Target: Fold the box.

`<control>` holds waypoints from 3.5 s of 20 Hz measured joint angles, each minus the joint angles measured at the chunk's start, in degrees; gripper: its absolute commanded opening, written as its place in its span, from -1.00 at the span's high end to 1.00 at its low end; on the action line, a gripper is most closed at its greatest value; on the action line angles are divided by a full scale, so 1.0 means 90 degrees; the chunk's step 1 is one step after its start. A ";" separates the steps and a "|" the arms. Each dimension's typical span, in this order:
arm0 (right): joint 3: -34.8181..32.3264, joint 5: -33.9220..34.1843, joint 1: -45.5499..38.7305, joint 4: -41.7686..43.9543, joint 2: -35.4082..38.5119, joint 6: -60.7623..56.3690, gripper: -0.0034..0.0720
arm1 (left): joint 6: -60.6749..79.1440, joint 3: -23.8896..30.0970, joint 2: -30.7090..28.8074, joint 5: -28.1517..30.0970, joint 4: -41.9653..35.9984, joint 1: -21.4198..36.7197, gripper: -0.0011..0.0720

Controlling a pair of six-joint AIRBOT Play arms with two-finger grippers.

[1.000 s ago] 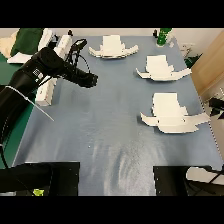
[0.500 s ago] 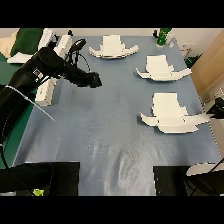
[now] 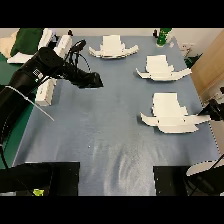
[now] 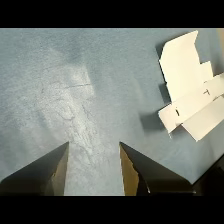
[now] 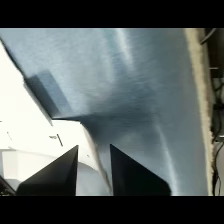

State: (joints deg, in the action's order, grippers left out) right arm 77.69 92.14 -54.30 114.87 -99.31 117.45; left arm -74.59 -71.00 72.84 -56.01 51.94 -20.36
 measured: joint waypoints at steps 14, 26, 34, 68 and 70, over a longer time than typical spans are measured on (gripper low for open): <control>-0.0194 0.0308 0.1052 0.1282 0.0005 0.0197 0.91 | -0.0102 0.0000 0.0000 -0.0112 -0.0044 0.0063 0.94; -0.4549 -0.1877 0.4014 0.1824 0.4427 -0.1197 0.91 | 0.0413 0.2171 -0.1683 -0.1795 -0.0406 0.1069 0.93; -0.6392 -0.2858 0.5282 0.1605 0.6173 -0.2659 0.30 | 0.0510 0.3417 -0.2514 -0.1651 -0.0469 0.1336 0.93; -0.6761 -0.4007 0.7213 0.1838 0.6382 -0.1319 0.91 | 0.3711 0.3519 0.0801 -0.1338 -0.2856 0.0894 -0.45; -0.6761 -0.4027 0.7218 0.1838 0.6382 -0.1343 0.91 | 0.3849 0.3502 0.0930 -0.1309 -0.2941 0.0729 -0.45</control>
State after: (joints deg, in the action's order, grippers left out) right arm 16.84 55.90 10.66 131.41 -41.87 105.36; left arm -39.94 -39.48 81.21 -67.79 25.47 -13.80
